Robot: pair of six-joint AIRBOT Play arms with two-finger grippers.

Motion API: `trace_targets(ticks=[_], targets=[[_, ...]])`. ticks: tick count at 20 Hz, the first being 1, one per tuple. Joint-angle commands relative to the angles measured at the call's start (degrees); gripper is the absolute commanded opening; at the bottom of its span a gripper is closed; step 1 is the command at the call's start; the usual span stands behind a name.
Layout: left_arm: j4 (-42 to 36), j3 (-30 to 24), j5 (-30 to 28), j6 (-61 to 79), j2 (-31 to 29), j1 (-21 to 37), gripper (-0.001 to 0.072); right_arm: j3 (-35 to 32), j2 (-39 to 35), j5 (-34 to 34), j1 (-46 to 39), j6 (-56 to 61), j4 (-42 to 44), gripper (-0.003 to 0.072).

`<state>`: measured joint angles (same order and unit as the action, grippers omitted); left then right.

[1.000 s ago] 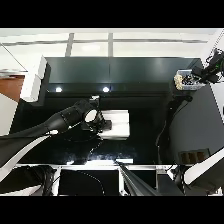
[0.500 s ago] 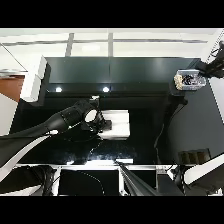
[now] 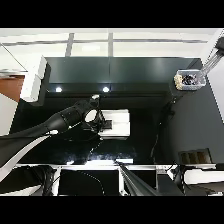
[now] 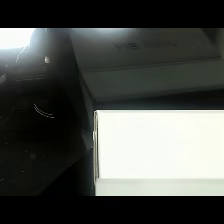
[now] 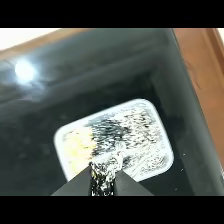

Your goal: Fold the box and place the chain.

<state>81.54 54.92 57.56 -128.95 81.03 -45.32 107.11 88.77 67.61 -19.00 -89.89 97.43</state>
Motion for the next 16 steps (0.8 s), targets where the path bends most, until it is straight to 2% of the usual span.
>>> trace_targets(ticks=[1, 7, 11, 16], targets=[[0.0, 0.1, -0.5, 0.1, 0.0, 0.0, 0.0031, 0.0, -6.2, 3.2, 0.0, -1.5, 6.6, 0.0018], [0.0, 0.1, -0.5, 0.1, 0.0, 0.0, 0.0031, 0.0, -14.7, 8.1, -0.1, -2.1, 8.6, 0.0018], [0.5, 0.1, -0.6, 0.2, 0.0, 0.0, 0.0031, 0.0, -20.0, 12.9, 0.4, -4.4, 20.3, 0.0018], [0.5, 0.1, -0.7, 0.2, 0.0, 0.0, 0.0031, 0.0, -25.4, 21.3, 8.5, -7.8, 21.4, 0.0018]])
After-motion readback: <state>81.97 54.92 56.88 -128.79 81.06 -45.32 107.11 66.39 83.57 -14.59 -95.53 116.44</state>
